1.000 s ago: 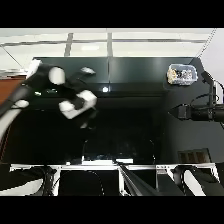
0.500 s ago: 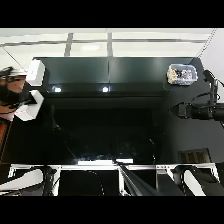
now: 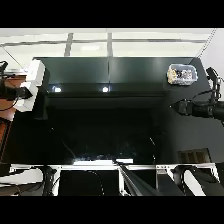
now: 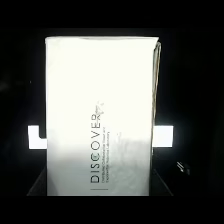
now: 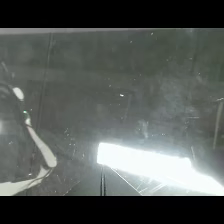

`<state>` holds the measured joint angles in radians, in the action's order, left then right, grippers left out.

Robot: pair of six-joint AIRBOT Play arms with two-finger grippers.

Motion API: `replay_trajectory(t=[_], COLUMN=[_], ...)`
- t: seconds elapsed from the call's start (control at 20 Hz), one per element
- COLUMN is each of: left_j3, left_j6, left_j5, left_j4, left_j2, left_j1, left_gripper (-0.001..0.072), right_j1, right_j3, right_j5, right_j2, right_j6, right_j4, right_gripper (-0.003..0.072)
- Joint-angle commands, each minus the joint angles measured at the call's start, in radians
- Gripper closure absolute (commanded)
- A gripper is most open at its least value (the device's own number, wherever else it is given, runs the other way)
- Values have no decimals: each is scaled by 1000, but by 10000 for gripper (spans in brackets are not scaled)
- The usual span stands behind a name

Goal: Fold the box and place the chain.

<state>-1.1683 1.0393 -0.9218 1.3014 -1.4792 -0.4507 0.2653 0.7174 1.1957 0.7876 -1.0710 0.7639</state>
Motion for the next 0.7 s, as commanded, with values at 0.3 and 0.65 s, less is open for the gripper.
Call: replay_trajectory(t=[0.3, 0.65], left_j3=[-163, -401], left_j6=[24, 80], left_j5=[31, -231], left_j4=[62, 32], left_j2=[-174, -174], left_j1=[21, 41], left_gripper=[417, -5], right_j1=[0, -6], right_j3=[0, 0], right_j5=[-14, -11], right_j2=[1, 1], right_j6=[-14, -14], right_j4=[-1, -4], right_gripper=[671, 670])
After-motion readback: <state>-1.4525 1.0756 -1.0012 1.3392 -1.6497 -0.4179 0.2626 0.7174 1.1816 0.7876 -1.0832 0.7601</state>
